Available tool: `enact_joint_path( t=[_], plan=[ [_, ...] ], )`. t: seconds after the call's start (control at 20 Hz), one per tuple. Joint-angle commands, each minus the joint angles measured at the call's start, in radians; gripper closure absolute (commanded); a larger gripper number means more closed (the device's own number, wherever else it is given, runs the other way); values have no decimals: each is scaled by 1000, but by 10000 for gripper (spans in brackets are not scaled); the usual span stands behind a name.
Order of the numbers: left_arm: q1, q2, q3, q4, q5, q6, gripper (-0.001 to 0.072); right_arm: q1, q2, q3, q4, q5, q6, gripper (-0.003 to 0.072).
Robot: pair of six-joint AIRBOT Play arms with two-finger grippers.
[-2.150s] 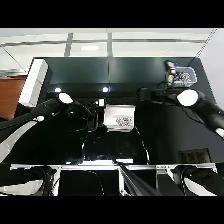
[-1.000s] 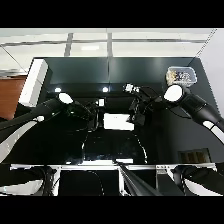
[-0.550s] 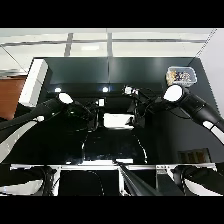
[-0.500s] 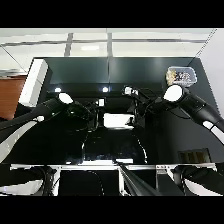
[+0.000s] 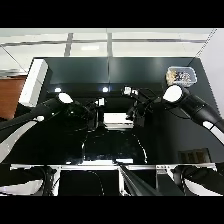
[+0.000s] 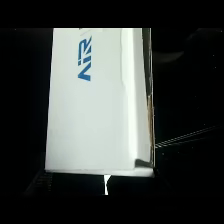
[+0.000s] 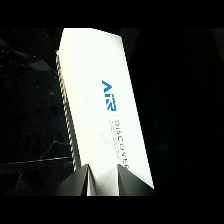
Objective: Fold the box and place the chain.
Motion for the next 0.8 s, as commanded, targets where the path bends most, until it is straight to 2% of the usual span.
enact_joint_path(
  t=[0.0,0.75],
  plan=[
    [-1,-1,1,2,-3,2,308,0,0,-1,0,-1,0,484],
    [-1,-1,1,2,-3,2,308,1,0,-1,-43,17,6,485]
  ],
)
